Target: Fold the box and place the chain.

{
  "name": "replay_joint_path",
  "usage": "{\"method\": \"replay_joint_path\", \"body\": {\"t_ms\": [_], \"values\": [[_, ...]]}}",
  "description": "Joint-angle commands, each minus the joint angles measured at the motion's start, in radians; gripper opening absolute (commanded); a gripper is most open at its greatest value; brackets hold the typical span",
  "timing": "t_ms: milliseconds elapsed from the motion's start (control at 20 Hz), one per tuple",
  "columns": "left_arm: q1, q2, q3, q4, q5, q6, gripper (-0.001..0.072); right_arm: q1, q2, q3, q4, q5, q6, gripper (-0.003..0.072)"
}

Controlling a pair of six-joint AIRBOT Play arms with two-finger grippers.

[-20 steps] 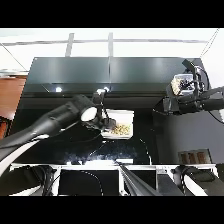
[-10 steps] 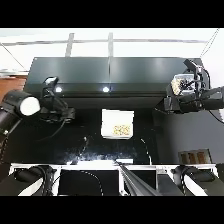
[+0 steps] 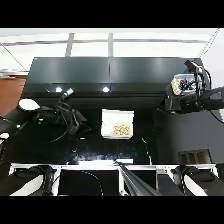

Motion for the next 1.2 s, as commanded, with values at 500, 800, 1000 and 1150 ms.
{"method": "replay_joint_path", "body": {"t_ms": [500,800,1000,1150], "values": [[-0.235,-0.201,0.032,0.027,0.176,0.502,0.0713,0.0,0.001,0.0,-0.012,0.004,0.013,0.044],[-0.264,-0.208,0.032,-0.058,0.27,0.511,0.0712,0.0,0.001,0.0,-0.013,0.004,0.013,0.0439],[-0.286,-0.208,0.032,-0.056,0.261,0.526,0.0712,0.0,0.001,0.0,-0.013,0.004,0.013,0.0439],[-0.304,-0.208,0.032,-0.059,0.264,0.526,0.0711,0.0,0.001,0.0,-0.013,0.003,0.013,0.0439]]}}
